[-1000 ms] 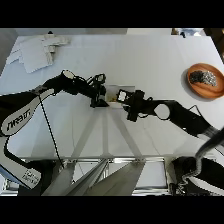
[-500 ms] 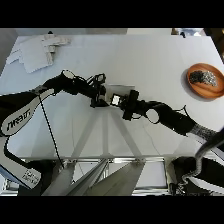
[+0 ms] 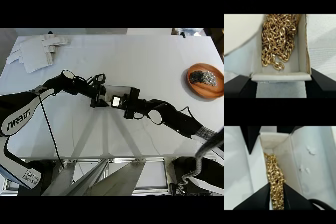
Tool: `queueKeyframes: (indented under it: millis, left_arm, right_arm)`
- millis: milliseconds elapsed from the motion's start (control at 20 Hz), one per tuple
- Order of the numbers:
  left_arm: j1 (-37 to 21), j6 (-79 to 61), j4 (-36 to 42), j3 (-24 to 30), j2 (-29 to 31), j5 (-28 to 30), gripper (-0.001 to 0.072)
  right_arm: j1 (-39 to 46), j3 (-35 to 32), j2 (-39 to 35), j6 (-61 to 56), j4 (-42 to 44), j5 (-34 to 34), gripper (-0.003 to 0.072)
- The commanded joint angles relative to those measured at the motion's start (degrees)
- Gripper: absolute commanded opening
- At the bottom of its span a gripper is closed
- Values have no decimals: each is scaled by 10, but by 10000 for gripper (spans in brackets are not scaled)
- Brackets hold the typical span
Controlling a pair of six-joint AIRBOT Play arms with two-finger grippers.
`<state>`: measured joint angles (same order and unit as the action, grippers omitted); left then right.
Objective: Fold the box and place the chain.
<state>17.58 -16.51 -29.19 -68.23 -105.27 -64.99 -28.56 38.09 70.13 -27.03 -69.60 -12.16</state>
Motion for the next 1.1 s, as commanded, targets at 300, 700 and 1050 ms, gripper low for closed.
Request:
queueKeyframes:
  millis: [300,700,1050]
  left_arm:
    - [0,1,0,0,0,0,417]
    - [0,1,0,0,0,0,417]
    - [0,1,0,0,0,0,417]
  right_arm:
    - [0,0,-5,-28,-13,-64,159]
    - [0,0,-5,-32,-78,-43,87]
    - [0,1,-6,-32,-80,-6,39]
